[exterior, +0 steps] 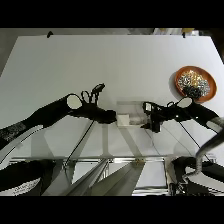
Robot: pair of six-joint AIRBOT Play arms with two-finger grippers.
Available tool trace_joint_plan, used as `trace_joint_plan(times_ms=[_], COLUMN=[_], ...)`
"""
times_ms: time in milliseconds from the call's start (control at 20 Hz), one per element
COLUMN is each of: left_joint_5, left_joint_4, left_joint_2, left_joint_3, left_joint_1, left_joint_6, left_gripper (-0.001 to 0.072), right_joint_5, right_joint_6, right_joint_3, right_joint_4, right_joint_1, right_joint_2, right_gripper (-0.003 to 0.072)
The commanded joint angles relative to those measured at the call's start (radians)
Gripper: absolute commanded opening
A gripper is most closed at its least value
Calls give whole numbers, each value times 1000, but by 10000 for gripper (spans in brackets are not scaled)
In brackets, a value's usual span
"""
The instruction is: Fold the box and place the chain.
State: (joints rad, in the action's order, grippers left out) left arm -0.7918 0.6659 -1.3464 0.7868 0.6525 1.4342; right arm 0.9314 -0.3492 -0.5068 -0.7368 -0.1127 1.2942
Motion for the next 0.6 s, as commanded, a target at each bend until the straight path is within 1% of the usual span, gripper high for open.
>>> trace_joint_plan(times_ms=[0, 50, 150, 550], left_joint_5=[17, 18, 20, 18], left_joint_4=[-3, -3, -3, 11], left_joint_2=[5, 5, 5, 6], left_joint_3=[1, 1, 1, 1], left_joint_1=[5, 10, 16, 0], left_joint_6=[14, 14, 14, 32], left_gripper=[171, 172, 220, 220], right_joint_5=[0, 0, 0, 0], right_joint_6=[0, 0, 0, 0], right_joint_3=[0, 0, 0, 0], right_joint_4=[0, 0, 0, 0], right_joint_1=[0, 0, 0, 0], right_joint_2=[0, 0, 0, 0], right_gripper=[357, 357, 357, 357])
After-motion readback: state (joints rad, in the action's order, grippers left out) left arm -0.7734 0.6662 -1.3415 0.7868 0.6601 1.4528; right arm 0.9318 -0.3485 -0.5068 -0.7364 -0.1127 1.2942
